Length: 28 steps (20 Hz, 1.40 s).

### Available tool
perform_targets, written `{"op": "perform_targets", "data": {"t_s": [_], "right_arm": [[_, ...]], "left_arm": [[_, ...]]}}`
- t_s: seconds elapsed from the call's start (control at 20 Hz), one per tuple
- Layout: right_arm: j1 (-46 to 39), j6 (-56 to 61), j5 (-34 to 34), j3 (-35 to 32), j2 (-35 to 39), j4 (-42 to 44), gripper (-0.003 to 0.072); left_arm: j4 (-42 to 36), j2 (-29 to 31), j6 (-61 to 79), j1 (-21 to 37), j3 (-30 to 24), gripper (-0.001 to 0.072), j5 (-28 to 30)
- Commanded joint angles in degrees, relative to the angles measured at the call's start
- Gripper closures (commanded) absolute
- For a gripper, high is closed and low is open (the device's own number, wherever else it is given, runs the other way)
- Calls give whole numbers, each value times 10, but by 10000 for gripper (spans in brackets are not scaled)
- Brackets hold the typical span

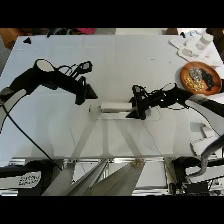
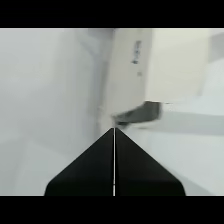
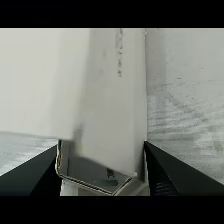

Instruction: Fold the box and place the chain.

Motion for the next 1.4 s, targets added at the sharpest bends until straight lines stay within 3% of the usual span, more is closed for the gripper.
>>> {"op": "perform_targets", "data": {"t_s": [0.0,0.2,0.4,1.35], "right_arm": [[0,0,-1,1,0,1,254],[0,0,-1,1,0,1,254],[0,0,-1,1,0,1,254],[0,0,-1,1,0,1,254]], "left_arm": [[22,17,-71,0,0,706,-122],[26,15,-137,-66,0,706,-109],[50,15,-137,-131,0,706,-53],[36,6,-163,-112,0,706,260]]}}
